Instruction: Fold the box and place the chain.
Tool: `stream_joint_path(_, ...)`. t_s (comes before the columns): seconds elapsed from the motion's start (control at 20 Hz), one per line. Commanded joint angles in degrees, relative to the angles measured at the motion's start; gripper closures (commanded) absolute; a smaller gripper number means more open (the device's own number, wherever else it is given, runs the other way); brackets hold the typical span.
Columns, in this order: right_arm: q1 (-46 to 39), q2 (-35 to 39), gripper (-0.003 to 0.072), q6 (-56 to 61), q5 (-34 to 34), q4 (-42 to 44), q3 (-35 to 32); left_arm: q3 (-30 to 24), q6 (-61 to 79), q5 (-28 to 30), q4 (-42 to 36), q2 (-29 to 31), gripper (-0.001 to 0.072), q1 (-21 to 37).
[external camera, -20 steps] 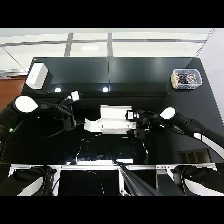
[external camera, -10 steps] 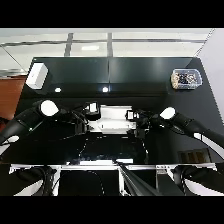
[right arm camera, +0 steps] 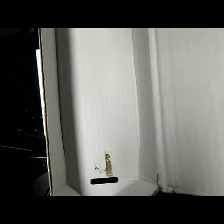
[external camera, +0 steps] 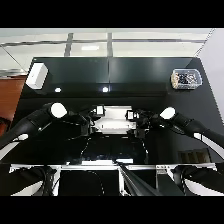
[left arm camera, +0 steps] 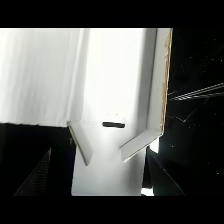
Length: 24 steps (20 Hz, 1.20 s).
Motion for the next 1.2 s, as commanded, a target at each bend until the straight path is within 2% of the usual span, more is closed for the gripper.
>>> stream_joint_path(0.0, 0.0, 0.0, 0.0589, 0.0, 0.0, 0.0, 0.1, 0.0, 0.3, 0.5, 0.3, -1.4, 0.0017, -1.5)
stream_joint_path(0.05, 0.0, 0.0, 0.0589, 0.0, 0.0, 0.0, 0.0, 0.0, 0.3, 0.7, 0.3, -1.5, 0.0029, -1.7)
stream_joint_path(0.15, 0.0, 0.0, 0.0589, 0.0, 0.0, 0.0, 0.1, 0.0, 0.3, 0.7, 1.3, -1.5, 0.0233, -1.7)
stream_joint_path(0.2, 0.0, 0.0, 0.0589, 0.0, 0.0, 0.0, 0.1, 0.0, 0.3, 0.7, 1.9, -1.5, 0.0311, -1.7)
stream_joint_path(0.25, 0.0, 0.0, 0.0589, 0.0, 0.0, 0.0, 0.1, 0.0, 0.3, 0.7, 2.0, -1.5, 0.0354, -1.7)
stream_joint_path(0.45, 0.0, 0.0, 0.0589, 0.0, 0.0, 0.0, 0.1, 0.0, 0.2, 0.5, 1.7, -1.5, 0.0359, -1.7)
stream_joint_path(0.55, 0.0, 0.0, 0.0589, 0.0, 0.0, 0.0, 0.1, 0.0, 0.2, -0.4, -0.3, -1.5, 0.0503, -1.7)
stream_joint_path(0.8, 0.0, 0.0, 0.0589, 0.0, 0.0, 0.0, 0.1, 0.0, 0.3, -0.6, -9.0, -2.3, 0.0507, -2.2)
stream_joint_path(1.0, 0.0, 0.0, 0.0589, 0.0, 0.0, 0.0, 0.1, 0.0, 0.3, -0.3, -10.6, -4.2, 0.0509, -2.5)
stream_joint_path(1.05, 0.0, 0.0, 0.0589, 0.0, 0.0, 0.0, 0.1, 0.0, 0.3, -0.3, -10.8, -4.9, 0.0552, -2.6)
stream_joint_path(1.15, 0.0, 0.0, 0.0589, 0.0, 0.0, 0.0, 0.1, 0.0, 0.5, 0.5, -10.8, -5.6, 0.0580, -2.5)
